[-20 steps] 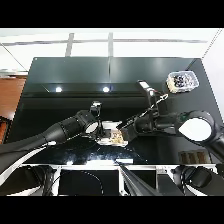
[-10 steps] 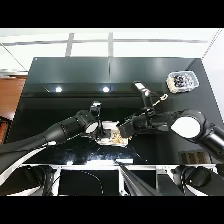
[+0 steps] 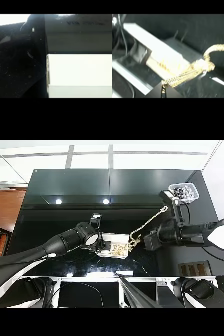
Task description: Fold the box and place the chain.
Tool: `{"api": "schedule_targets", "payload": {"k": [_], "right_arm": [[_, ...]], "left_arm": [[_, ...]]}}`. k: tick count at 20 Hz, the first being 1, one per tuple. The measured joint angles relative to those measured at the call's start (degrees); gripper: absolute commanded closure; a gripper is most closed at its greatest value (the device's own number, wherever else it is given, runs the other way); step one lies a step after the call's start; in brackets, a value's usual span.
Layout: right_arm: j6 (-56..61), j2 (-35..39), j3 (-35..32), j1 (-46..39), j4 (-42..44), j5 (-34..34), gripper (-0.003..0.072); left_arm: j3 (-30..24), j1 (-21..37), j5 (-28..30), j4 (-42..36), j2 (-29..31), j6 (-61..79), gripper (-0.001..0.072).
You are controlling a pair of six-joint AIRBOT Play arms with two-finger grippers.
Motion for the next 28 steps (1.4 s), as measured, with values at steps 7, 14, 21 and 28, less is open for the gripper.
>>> {"api": "schedule_targets", "payload": {"k": [7,14,21,28], "right_arm": [[-2.54,-3.78,-1.2,5.44,8.13,-10.16,0.0644],[-5.77,-9.97,-1.31,6.45,11.34,-11.87,0.0183],[-9.73,-6.01,-1.31,-4.22,6.6,-4.26,0.0183],[-5.62,-5.42,-6.14,-20.76,-16.2,-17.25,-0.0031]], "left_arm": [[0.0,0.0,0.0,0.0,0.0,0.0,0.0675],[0.0,0.0,0.0,0.0,-0.02,0.0,0.0675],[0.0,0.0,-0.02,-0.02,-0.02,0.0,0.0675],[0.0,0.0,-0.02,0.0,0.0,0.0,0.0675]]}}
